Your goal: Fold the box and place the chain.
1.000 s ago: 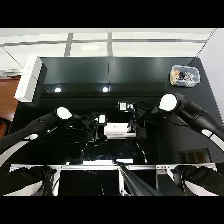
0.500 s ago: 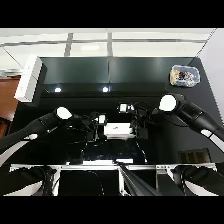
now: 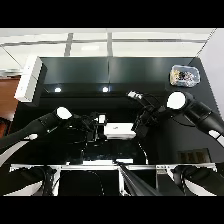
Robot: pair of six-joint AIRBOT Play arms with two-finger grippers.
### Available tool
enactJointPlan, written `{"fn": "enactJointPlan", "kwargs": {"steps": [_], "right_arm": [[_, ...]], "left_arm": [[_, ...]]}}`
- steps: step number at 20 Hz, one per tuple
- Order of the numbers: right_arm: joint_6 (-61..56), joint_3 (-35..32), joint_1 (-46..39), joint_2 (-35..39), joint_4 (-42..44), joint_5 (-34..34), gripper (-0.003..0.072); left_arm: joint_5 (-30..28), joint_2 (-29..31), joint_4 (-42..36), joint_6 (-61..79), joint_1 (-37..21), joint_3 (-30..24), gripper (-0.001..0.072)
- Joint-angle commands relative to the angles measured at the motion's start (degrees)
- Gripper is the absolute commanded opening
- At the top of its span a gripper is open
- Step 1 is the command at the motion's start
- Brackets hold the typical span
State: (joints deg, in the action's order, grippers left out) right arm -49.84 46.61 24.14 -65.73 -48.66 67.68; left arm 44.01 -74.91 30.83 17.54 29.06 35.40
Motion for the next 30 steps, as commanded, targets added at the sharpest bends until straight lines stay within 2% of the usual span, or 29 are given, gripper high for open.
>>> {"fn": "enactJointPlan", "kwargs": {"steps": [1,3,4,11,16,18,21,25,26,27,28,30], "right_arm": [[-7.3,-7.5,-1.9,0.2,21.0,-5.9,0.0016],[-7.1,-12.5,-1.5,-0.2,31.6,-12.5,0.0016],[-7.2,-13.7,-1.5,-0.5,33.0,-14.1,0.0016],[-9.3,-14.1,-1.5,-4.3,26.5,-15.8,0.0016],[-9.2,-14.1,-1.5,-5.0,25.5,-16.0,0.0016],[-8.2,-13.8,-1.6,-4.8,26.1,-14.0,0.0016],[-8.0,-11.0,-3.7,-2.4,25.3,-5.9,0.0016],[-8.8,-7.7,-14.3,7.2,20.7,5.0,0.0016],[-9.9,-7.7,-17.7,10.0,17.8,7.3,0.0016],[-11.6,-7.7,-21.0,12.8,13.8,9.3,0.0016],[-13.6,-7.7,-24.5,15.7,8.9,11.4,0.0016],[-16.3,-7.7,-30.1,20.4,0.9,14.8,0.0016]], "left_arm": [[0.0,0.0,0.0,0.0,0.0,0.0,0.0291],[0.0,0.0,0.0,0.0,0.0,0.0,0.0291],[0.0,0.0,0.0,0.0,0.0,0.0,0.0291],[-0.1,0.0,0.0,0.0,0.0,0.0,0.0291],[0.0,0.0,0.0,0.0,0.0,0.0,0.0291],[-0.1,0.0,0.0,0.0,0.0,0.0,0.0291],[-0.1,0.0,0.0,0.0,0.0,0.0,0.0291],[-0.6,1.2,0.3,-2.7,-0.3,0.6,0.0295],[-0.5,2.1,0.6,-4.6,-0.4,0.9,0.0359],[-0.5,3.4,2.5,-6.3,-0.6,1.2,0.0595],[-0.5,5.0,5.2,-8.2,-0.8,1.2,0.0714],[0.0,8.8,10.0,-12.6,-1.7,1.2,0.0713]]}}
